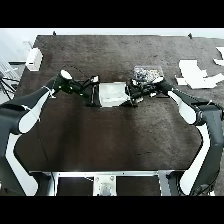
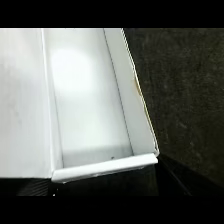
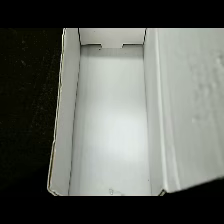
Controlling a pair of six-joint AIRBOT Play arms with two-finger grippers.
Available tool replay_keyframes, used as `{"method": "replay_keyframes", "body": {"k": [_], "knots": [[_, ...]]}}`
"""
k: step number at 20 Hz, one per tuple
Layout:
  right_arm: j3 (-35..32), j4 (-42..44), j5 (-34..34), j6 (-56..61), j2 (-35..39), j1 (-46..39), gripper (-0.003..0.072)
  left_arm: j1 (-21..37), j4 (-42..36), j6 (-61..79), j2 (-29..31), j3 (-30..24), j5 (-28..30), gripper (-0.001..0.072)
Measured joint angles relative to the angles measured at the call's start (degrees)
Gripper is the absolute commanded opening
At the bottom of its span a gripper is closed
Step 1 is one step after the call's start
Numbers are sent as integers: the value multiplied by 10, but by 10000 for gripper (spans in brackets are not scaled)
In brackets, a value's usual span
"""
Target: Fold the box and place the chain.
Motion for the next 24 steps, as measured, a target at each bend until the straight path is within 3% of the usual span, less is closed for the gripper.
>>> {"method": "replay_keyframes", "body": {"k": [12, 24], "knots": [[0, 2, -2, 1, 0, -1, 360, -3, -62, 27, -31, 0, 65, 718], [0, 1, -2, 0, 0, -1, 360, -3, -101, 57, -51, 0, 87, 718]]}}
